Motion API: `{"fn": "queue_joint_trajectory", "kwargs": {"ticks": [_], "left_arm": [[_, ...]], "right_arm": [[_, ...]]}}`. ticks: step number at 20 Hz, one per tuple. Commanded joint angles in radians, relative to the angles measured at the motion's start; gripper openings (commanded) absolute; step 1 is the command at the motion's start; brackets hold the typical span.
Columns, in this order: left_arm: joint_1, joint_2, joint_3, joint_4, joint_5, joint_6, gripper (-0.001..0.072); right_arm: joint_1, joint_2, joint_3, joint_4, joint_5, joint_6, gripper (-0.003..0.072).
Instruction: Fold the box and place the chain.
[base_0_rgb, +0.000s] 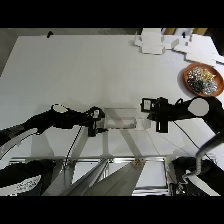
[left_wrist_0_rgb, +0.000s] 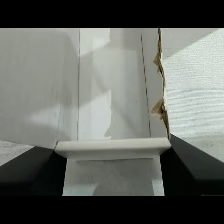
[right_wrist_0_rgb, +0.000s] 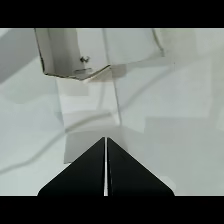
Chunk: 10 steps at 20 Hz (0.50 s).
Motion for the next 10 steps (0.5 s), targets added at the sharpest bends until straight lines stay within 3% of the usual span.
{"fn": "queue_joint_trajectory", "kwargs": {"ticks": [1,10], "left_arm": [[0.0,0.001,0.001,0.0,0.0,0.0,0.0152],[0.0,0.001,0.001,0.0,0.0,0.0,0.0152]], "right_arm": [[-0.008,0.004,-0.072,0.055,-0.07,-0.153,0.0016],[-0.008,-0.034,-0.121,0.158,-0.156,-0.273,0.0017]]}}
